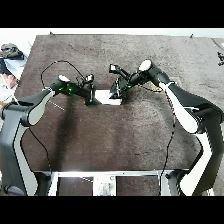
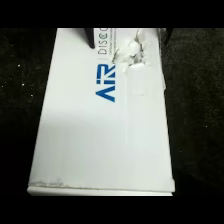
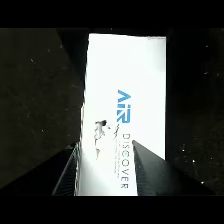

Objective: Fold the box and place the chain.

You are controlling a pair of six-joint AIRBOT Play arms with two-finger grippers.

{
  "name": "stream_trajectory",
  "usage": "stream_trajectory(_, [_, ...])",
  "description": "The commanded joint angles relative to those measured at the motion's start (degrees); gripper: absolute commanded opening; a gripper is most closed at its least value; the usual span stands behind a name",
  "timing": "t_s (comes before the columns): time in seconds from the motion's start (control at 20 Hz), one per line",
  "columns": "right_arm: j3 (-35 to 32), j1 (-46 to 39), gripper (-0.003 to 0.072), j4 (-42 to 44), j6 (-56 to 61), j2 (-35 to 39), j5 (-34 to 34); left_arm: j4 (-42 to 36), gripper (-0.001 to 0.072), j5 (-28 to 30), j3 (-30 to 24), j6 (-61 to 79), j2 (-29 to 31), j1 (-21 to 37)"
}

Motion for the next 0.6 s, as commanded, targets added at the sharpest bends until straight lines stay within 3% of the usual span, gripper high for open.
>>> stream_trajectory(0.0, [0.17, -1.4, 0.0372, 11.08, 0.0, 0.83, -0.28, -0.04, 0.0529, 0.31, 0.02, 0.09, -0.02, 0.07])
stream_trajectory(0.15, [0.17, -2.1, 0.037, 14.12, 0.79, 0.81, 0.11, -0.04, 0.0529, 0.28, 0.02, 0.09, -0.02, 0.07])
stream_trajectory(0.25, [0.15, -2.12, 0.0122, 13.97, 1.14, 0.81, 0.13, -0.04, 0.0529, 0.31, 0.02, 0.09, -0.02, 0.07])
stream_trajectory(0.35, [0.15, -2.05, -0.0013, 13.97, 2.71, 0.7, 0.59, -0.04, 0.0529, 0.31, 0.02, 0.09, -0.02, 0.07])
stream_trajectory(0.55, [-1.01, -2.03, -0.0014, 12.81, 5.84, -0.04, 3.08, -0.04, 0.0529, 0.31, 0.02, 0.09, -0.02, 0.07])
